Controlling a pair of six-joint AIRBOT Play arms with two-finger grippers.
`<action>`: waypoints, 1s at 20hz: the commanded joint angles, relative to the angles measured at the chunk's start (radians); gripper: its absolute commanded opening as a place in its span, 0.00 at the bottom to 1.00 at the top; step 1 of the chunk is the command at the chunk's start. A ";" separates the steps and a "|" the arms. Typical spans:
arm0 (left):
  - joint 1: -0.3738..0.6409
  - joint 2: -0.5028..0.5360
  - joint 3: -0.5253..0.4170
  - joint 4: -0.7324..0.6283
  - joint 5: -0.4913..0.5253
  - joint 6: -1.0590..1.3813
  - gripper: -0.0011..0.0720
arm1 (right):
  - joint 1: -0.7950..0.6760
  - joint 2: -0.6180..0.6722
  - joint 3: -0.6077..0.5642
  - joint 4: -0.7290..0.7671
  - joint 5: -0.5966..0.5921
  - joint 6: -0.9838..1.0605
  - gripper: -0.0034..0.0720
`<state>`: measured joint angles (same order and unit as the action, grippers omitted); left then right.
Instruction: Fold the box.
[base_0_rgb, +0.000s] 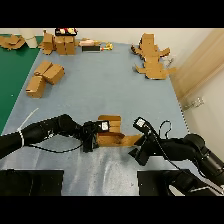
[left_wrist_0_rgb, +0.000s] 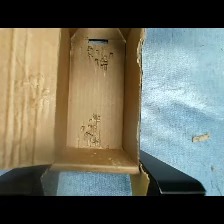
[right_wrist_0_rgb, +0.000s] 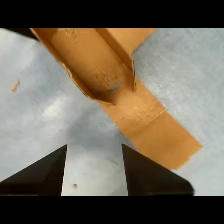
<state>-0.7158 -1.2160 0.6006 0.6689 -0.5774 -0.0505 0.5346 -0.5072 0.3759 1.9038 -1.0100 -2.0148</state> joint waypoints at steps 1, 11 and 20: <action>0.000 0.000 0.001 0.000 0.000 0.000 0.76 | 0.028 -0.002 -0.026 -0.078 0.138 -0.071 0.72; 0.000 0.000 0.001 0.000 0.000 0.000 0.76 | 0.029 -0.242 0.014 0.049 0.345 -0.430 0.56; -0.001 0.000 0.001 0.000 0.000 0.000 0.76 | 0.029 -0.277 0.015 0.128 0.347 -0.545 0.25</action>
<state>-0.7158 -1.2160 0.6006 0.6693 -0.5774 -0.0502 0.5632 -0.7792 0.3904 1.9961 -0.6678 -2.5191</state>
